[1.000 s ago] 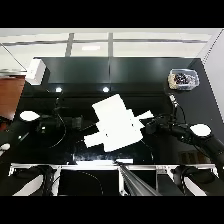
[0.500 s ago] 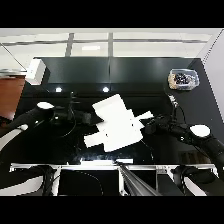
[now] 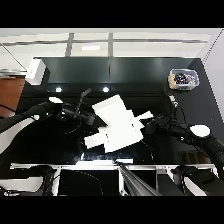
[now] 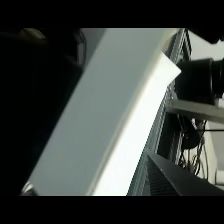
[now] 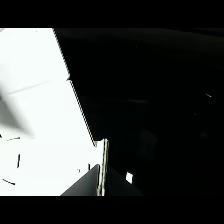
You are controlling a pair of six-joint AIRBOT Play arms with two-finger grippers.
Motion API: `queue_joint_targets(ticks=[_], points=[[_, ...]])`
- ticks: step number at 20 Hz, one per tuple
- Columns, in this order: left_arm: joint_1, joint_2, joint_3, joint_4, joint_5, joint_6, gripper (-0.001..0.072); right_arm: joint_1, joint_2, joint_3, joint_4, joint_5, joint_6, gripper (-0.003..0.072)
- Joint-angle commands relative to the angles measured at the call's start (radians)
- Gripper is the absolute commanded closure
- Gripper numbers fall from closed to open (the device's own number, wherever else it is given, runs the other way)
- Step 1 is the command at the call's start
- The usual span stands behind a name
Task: Fold the box and place the chain.
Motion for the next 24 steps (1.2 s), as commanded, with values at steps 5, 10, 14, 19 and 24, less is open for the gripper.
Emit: queue_joint_targets(ticks=[5, 10, 14, 19, 24], points=[[-0.080, -0.013, 0.049, 0.136, 0.052, 0.023, 0.0335, 0.001, 0.000, 0.000, 0.000, 0.000, 0.001, 0.0637], [-0.073, -0.013, 0.053, 0.131, 0.037, 0.024, 0.0606, 0.001, 0.001, 0.000, -0.003, 0.001, 0.000, 0.0635], [-0.073, -0.012, 0.066, 0.153, -0.004, 0.022, 0.0682, -0.006, 0.001, 0.009, -0.007, -0.037, 0.009, -0.0034], [-0.079, 0.006, 0.179, 0.311, -0.066, -0.071, 0.0684, -0.146, 0.002, 0.214, -0.238, 0.045, 0.009, -0.0034], [-0.193, 0.153, 0.201, 0.464, -0.014, 0.079, 0.0685, -0.147, 0.002, 0.346, -0.365, 0.156, -0.026, -0.0034]])
